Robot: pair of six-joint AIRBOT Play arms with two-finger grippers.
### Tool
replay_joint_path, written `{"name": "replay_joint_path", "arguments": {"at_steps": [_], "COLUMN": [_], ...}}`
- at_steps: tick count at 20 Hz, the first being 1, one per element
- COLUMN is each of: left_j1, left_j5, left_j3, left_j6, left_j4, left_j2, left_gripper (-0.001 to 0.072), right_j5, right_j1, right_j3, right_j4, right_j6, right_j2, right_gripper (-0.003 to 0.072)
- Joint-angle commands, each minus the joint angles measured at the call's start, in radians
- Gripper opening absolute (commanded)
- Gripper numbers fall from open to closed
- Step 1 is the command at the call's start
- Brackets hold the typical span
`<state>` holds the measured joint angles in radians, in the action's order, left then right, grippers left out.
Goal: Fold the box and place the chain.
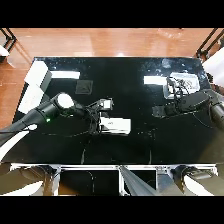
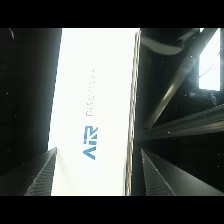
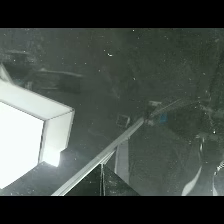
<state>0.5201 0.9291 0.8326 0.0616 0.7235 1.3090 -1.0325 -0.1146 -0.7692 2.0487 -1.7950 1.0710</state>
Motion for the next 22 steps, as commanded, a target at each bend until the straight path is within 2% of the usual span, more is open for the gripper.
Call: {"name": "replay_joint_path", "arguments": {"at_steps": [1,22], "left_j1": [-0.008,-0.008], "left_j5": [0.014,-0.041], "left_j3": [0.001,0.006], "left_j6": [-0.01,-0.01], "left_j4": [-0.006,-0.003], "left_j2": [0.007,0.006], "left_gripper": [0.0627,0.0627], "right_j5": [0.001,0.005], "right_j1": [-0.001,-0.002], "right_j3": [0.001,0.001], "right_j4": [-0.001,0.0], "right_j6": [0.0,0.0], "right_j2": [0.0,0.0], "right_gripper": [0.0022,0.0022]}}
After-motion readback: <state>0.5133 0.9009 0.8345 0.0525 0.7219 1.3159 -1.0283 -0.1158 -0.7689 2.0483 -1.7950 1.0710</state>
